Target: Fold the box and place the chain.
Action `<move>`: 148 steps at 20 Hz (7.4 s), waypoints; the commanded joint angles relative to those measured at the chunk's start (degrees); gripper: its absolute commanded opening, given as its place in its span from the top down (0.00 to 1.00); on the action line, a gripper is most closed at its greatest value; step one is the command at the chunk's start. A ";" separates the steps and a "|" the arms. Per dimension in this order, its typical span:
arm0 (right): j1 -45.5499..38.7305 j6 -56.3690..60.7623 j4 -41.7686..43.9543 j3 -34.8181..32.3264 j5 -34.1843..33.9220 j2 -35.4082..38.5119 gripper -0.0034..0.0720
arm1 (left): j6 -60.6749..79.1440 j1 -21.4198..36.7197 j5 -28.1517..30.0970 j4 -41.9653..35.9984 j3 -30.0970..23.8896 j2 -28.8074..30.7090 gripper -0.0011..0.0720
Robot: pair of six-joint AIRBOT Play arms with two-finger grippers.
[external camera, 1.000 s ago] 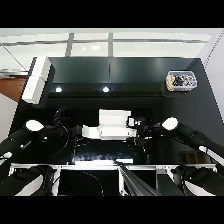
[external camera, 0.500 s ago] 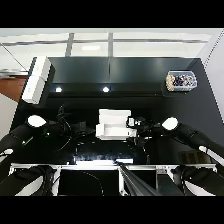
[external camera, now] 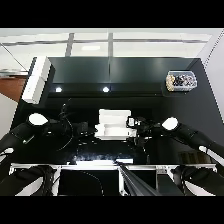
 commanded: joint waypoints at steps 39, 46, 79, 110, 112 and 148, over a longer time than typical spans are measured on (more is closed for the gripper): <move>0.07 0.02 0.02 0.00 0.02 -0.02 0.33 | -48.35 -26.05 4.76 45.97 18.45 -10.51 0.23; 0.07 0.02 0.02 0.00 0.02 -0.02 0.33 | -58.03 -27.67 -4.70 53.13 25.14 -15.08 0.34; 0.07 0.00 0.02 0.00 0.00 -0.02 0.33 | -68.91 -33.16 -10.08 58.49 32.24 -21.66 0.68; 0.07 0.02 0.02 0.00 0.00 -0.02 0.33 | -68.83 -33.05 -9.44 56.96 32.61 -23.19 0.93; 0.07 0.00 0.02 0.00 0.02 -0.02 0.33 | -68.81 -33.05 -9.33 56.98 33.00 -23.19 0.95; 0.17 3.43 -14.29 0.13 5.16 6.21 0.03 | -64.19 -33.03 -10.25 57.00 33.18 -23.02 0.94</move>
